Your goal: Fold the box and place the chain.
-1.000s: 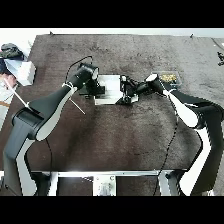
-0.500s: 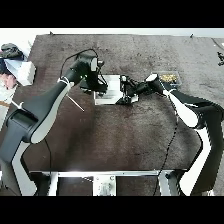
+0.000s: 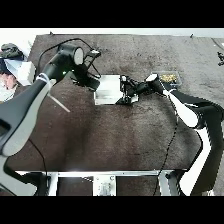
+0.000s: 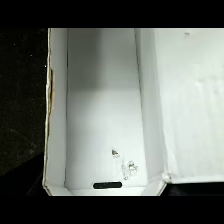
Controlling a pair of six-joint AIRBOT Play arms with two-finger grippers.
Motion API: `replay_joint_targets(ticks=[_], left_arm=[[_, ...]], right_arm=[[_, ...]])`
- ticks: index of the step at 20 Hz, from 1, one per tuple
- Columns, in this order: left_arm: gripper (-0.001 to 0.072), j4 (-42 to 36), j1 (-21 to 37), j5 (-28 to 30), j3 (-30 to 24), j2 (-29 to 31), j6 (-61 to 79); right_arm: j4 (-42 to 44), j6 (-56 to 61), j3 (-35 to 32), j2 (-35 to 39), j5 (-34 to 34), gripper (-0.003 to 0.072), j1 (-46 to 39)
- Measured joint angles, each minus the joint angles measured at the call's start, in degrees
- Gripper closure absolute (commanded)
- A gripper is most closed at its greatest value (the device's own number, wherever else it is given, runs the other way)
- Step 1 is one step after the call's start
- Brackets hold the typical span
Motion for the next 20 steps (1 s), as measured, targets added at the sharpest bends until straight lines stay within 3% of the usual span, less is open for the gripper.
replay_joint_targets(ticks=[4,8,15,17,20], left_arm=[[0.0102,-11.7,5.5,14.4,-16.1,8.9,14.3],[0.0101,-29.1,12.1,21.5,-26.1,12.7,34.5],[0.0121,-43.6,15.6,29.8,-29.6,12.6,49.1],[0.0121,-48.5,17.2,29.1,-28.3,9.5,54.8],[0.0121,-55.8,20.9,23.3,-23.9,2.3,64.5]], right_arm=[[0.0,0.0,0.0,0.0,0.0,0.0242,0.0],[0.0,0.0,0.0,0.0,0.0,0.0242,0.0],[0.0,0.0,0.0,0.0,0.0,0.0242,0.0],[0.0,0.0,0.0,0.0,0.0,0.0242,0.0],[0.0,0.0,0.0,0.0,0.0,0.0242,0.0]])
